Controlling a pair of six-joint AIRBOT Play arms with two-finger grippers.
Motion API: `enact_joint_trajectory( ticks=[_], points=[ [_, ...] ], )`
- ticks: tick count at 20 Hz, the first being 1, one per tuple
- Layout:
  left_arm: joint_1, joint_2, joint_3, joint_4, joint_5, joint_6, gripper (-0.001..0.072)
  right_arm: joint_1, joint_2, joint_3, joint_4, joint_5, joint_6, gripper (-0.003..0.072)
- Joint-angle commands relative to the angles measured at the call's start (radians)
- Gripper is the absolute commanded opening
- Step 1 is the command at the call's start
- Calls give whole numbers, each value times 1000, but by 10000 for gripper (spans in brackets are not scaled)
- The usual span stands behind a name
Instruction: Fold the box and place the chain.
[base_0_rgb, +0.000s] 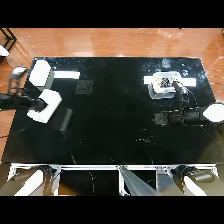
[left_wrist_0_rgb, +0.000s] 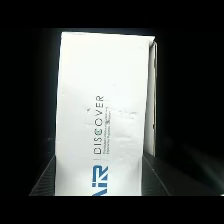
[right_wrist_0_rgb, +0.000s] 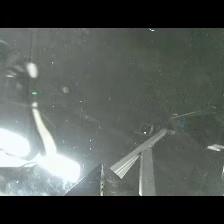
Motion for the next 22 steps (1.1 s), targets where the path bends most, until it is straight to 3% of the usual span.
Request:
enact_joint_trajectory(
  ticks=[1, 5, 11, 12, 13, 14, 15, 19, 22],
  points=[
    [260, -92, 5, -73, 117, -43, 22, 0, 0, 0, 0, -6, 0, 22],
    [300, -269, 126, -74, 138, 35, 22, 0, 0, 0, 0, -7, 0, 22],
    [229, -459, 319, -71, 142, 149, 22, 0, 0, 0, 0, -14, 1, 22],
    [220, -480, 327, -70, 144, 150, 74, 0, 0, 0, 0, -18, 1, 22],
    [213, -494, 328, -57, 154, 150, 263, 0, 0, 0, 0, -19, 1, 22],
    [207, -505, 328, -34, 169, 146, 594, 0, 0, 0, 0, -18, 1, 22],
    [206, -510, 328, -18, 174, 140, 640, 0, 0, 0, 0, -17, 1, 22],
    [208, -473, 343, 1, 159, 137, 639, 0, 0, 0, 0, -18, 0, 22],
    [208, -404, 407, -1, 93, 90, 640, -1, 0, 2, 0, -23, 0, 22]
  ],
)
